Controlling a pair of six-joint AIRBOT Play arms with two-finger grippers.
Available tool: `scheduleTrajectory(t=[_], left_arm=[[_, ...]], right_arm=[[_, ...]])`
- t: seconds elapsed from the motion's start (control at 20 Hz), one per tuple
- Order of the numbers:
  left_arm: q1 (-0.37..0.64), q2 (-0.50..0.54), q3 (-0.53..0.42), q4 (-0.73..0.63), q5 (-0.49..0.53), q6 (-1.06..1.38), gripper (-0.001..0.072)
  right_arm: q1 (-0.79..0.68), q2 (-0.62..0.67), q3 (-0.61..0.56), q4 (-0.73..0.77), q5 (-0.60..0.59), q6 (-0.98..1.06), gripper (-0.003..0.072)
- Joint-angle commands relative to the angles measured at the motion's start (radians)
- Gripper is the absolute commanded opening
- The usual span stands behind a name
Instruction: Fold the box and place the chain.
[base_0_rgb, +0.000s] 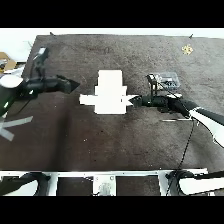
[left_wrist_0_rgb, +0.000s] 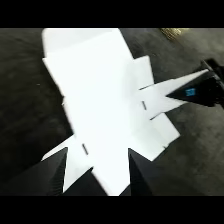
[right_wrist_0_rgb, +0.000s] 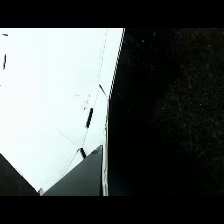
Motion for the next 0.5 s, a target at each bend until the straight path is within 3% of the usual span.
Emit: scheduleTrajectory(t=[0.0,0.15,0.3,0.45], left_arm=[[-0.005,-0.325,0.318,-0.016,-0.252,0.012,0.0417],[-0.038,-0.496,0.514,-0.003,-0.28,-0.01,0.0418],[-0.072,-0.632,0.682,0.114,-0.277,-0.133,0.0418],[-0.085,-0.731,0.785,0.165,-0.309,-0.209,0.0419]], right_arm=[[0.001,-0.001,0.0,-0.001,0.005,-0.043,-0.0005],[0.001,-0.001,0.0,-0.002,0.047,-0.065,-0.0005],[0.0,-0.001,0.0,-0.002,0.051,-0.084,-0.0005],[0.0,-0.001,0.0,-0.001,0.043,-0.082,-0.0005]])
